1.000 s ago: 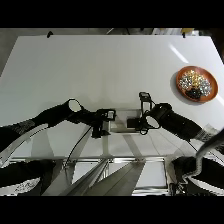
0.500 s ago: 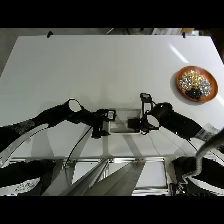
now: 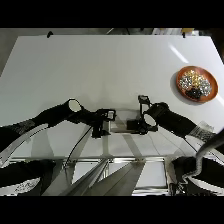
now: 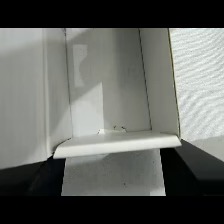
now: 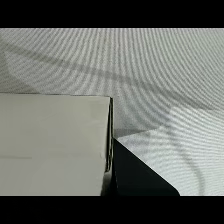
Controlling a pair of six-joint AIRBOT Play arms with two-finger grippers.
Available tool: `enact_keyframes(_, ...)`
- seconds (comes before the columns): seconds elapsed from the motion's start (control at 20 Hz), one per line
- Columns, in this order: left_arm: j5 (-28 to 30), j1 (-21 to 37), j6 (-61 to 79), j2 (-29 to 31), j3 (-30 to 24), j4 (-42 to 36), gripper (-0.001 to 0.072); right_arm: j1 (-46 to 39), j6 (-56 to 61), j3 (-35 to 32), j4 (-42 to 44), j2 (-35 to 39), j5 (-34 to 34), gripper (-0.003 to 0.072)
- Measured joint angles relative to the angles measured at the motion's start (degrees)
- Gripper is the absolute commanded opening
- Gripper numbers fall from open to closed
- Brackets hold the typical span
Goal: Fold the box and place the chain.
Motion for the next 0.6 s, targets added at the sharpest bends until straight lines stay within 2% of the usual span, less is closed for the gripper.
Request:
enact_keyframes(0.05, 0.0, 0.0, 0.0, 0.0, 0.0, 0.0, 0.0315, 0.0, -0.1, 0.0, -0.1, 0.0, -0.2, 0.0044)
enact_keyframes(0.1, 0.0, 0.0, 0.0, 0.0, 0.0, 0.0, 0.0315, 0.0, -0.5, 0.0, -0.2, -0.1, -0.4, 0.0114)
enact_keyframes(0.2, -0.1, 0.0, 0.0, 0.0, 0.0, 0.1, 0.0315, 0.0, -1.4, 0.0, -0.2, -0.1, -0.8, 0.0192)
enact_keyframes(0.6, 0.1, 0.0, -0.2, 0.0, 0.0, -0.1, 0.0315, 0.0, -2.9, -0.1, -2.8, 1.9, -2.1, 0.0197)
